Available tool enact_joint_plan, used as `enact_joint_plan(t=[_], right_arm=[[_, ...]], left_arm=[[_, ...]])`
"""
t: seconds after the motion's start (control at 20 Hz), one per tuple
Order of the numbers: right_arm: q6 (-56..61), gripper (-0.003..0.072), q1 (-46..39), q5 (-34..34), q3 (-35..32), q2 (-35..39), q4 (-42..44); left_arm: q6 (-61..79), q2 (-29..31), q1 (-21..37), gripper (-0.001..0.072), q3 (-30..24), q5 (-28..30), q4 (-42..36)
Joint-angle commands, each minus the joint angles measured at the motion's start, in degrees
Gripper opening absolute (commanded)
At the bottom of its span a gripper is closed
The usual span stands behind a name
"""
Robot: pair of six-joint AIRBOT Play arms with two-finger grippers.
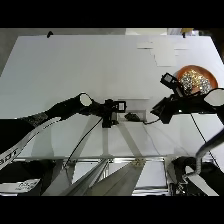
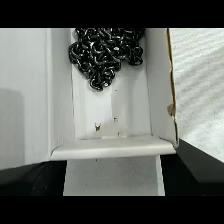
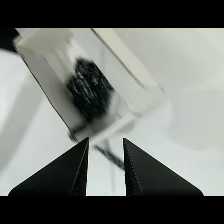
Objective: Fold the box and place the chain.
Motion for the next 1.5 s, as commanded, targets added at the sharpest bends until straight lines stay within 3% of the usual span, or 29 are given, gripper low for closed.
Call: enact_joint_plan(t=[0.0,0.15,0.25,0.3,0.4,0.8,1.25,1.35,1.45], right_arm=[[-0.24,0.0214,-0.55,2.05,-1.27,0.79,-14.88],[-2.01,0.0205,-0.35,1.62,-4.44,-0.04,-16.85],[-11.8,0.0212,-0.35,0.96,-6.19,-0.96,-16.37],[-15.43,0.026,-0.35,0.39,-6.43,-1.81,-15.39],[-19.63,0.0276,0.9,-0.15,-6.43,-3.45,-14.43],[-20.09,0.0252,4.52,-9.75,-6.47,-8.44,-15.96],[-22.64,0.0236,4.5,-11.85,-6.49,-12.24,-15.98],[-22.6,0.0177,4.5,-13.14,-6.49,-12.61,-15.98],[-22.62,0.0177,4.5,-13.31,-6.49,-13.64,-15.96]], left_arm=[[0.0,0.04,0.02,0.0062,0.0,0.02,0.02],[0.02,0.04,0.04,0.0062,0.0,0.04,0.02],[0.02,0.04,0.04,0.0062,0.0,0.02,0.02],[0.02,0.04,0.04,0.0062,0.0,0.02,0.02],[0.02,0.04,0.04,0.0062,0.0,0.02,0.02],[0.0,0.04,0.04,0.0062,0.0,0.02,0.02],[0.0,0.04,0.04,0.0062,0.0,0.02,0.02],[0.02,0.04,0.04,0.0062,0.0,0.02,0.02],[0.02,0.04,0.04,0.0062,0.0,0.02,0.02]])
